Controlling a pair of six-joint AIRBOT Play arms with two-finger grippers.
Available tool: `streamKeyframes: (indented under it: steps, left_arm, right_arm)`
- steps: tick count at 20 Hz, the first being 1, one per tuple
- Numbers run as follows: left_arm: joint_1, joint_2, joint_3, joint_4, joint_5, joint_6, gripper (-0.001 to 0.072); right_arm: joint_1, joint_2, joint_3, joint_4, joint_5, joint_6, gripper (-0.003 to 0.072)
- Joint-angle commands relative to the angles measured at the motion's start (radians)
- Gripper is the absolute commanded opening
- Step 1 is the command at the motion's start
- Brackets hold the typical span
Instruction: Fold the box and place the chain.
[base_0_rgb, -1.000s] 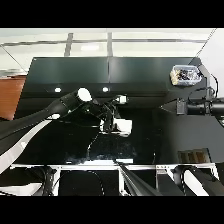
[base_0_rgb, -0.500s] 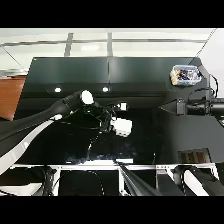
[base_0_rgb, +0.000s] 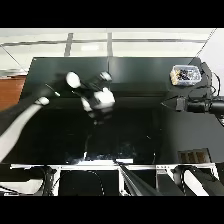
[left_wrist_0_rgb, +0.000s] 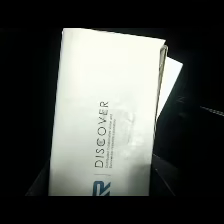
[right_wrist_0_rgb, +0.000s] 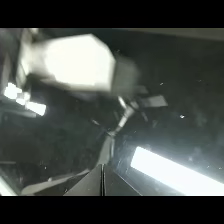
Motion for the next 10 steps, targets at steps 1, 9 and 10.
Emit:
streamKeyframes:
  steps: [1,9,10]
  left_arm:
    - [0.32,-0.016,0.107,0.124,0.023,-0.255,0.036]
    - [0.703,-0.38,0.599,0.12,-0.043,-0.478,0.036]
    - [0.703,-0.425,0.641,0.12,-0.025,-0.48,0.036]
  right_arm:
    - [0.01,0.0,0.001,0.003,-0.096,0.033,0.0011]
    - [0.191,-0.003,0.001,0.003,-0.478,0.069,0.0012]
    - [0.2,-0.003,0.001,0.003,-0.5,0.079,0.0012]
